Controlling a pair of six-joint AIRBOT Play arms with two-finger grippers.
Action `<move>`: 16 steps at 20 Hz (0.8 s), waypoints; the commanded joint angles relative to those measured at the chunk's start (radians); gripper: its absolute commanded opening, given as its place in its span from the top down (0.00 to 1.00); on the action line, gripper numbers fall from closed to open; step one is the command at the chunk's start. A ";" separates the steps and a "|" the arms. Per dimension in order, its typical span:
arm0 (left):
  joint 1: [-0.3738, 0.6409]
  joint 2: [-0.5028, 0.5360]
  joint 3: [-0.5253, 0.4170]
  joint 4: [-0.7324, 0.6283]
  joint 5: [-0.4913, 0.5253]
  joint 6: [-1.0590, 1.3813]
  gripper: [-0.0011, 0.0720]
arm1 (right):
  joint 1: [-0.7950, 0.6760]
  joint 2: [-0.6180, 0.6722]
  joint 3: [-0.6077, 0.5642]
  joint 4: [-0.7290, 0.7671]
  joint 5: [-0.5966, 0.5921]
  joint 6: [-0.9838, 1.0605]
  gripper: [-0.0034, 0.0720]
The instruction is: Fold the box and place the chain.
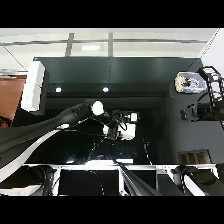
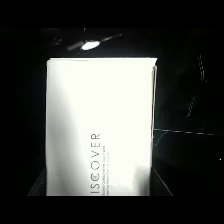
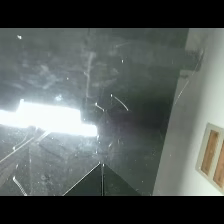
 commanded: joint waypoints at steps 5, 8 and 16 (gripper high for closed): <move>0.266 0.184 0.002 0.431 -0.217 -0.535 0.53 | 0.000 0.000 0.000 0.001 0.021 0.001 0.94; 0.510 0.249 -0.011 0.564 -0.412 -0.764 0.53 | 0.000 0.000 -0.001 0.017 0.021 0.009 0.94; 1.100 0.291 -0.168 0.587 -0.613 -1.073 0.53 | 0.000 0.000 -0.001 0.047 -0.035 0.049 0.94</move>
